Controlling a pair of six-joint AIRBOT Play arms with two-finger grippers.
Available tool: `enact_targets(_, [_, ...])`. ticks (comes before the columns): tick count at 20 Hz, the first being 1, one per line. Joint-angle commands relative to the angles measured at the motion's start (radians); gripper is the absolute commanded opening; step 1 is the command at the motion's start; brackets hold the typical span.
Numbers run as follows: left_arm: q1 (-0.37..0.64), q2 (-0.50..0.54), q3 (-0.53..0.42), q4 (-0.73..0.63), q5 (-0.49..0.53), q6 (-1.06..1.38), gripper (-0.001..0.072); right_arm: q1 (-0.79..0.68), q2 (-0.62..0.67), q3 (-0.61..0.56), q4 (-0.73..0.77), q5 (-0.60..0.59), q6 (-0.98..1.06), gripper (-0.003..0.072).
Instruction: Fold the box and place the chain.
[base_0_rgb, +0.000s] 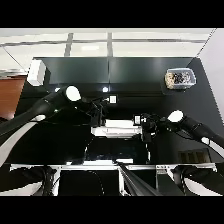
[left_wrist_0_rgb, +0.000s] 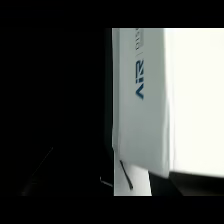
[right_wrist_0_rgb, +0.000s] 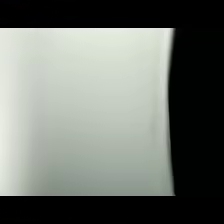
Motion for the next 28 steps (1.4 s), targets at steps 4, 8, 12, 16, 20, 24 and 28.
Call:
enact_targets(4, [0.098, 0.169, 0.033, 0.39, -0.363, -0.409, 0.0501, 0.0, -0.001, 0.0, 0.0, 0.0, 0.0, 0.0095])
enact_targets(8, [0.129, 0.178, -0.008, 0.209, -0.507, -0.61, 0.0025, 0.0, -0.001, 0.0, 0.0, 0.0, 0.0, 0.0095])
enact_targets(12, [0.061, 0.178, -0.13, -0.042, -0.415, -0.688, 0.0024, 0.0, -0.001, 0.0, 0.0, 0.0, 0.0, 0.0095])
enact_targets(16, [0.066, 0.179, -0.263, -0.483, -0.171, -0.481, 0.0024, 0.0, -0.001, 0.0, 0.0, 0.0, 0.0, 0.0095])
enact_targets(20, [0.107, 0.179, -0.333, -0.746, 0.135, -0.308, 0.0024, 0.001, -0.001, 0.0, 0.0, 0.0, 0.0, 0.0095])
enact_targets(24, [0.074, 0.179, -0.325, -0.766, 0.298, -0.262, 0.0025, 0.0, -0.001, 0.0, 0.0, 0.0, 0.0, 0.0095])
enact_targets(28, [-0.026, 0.174, -0.323, -0.518, 0.473, -0.283, 0.0025, 0.0, -0.001, 0.0, 0.0, 0.0, 0.0, 0.0095])
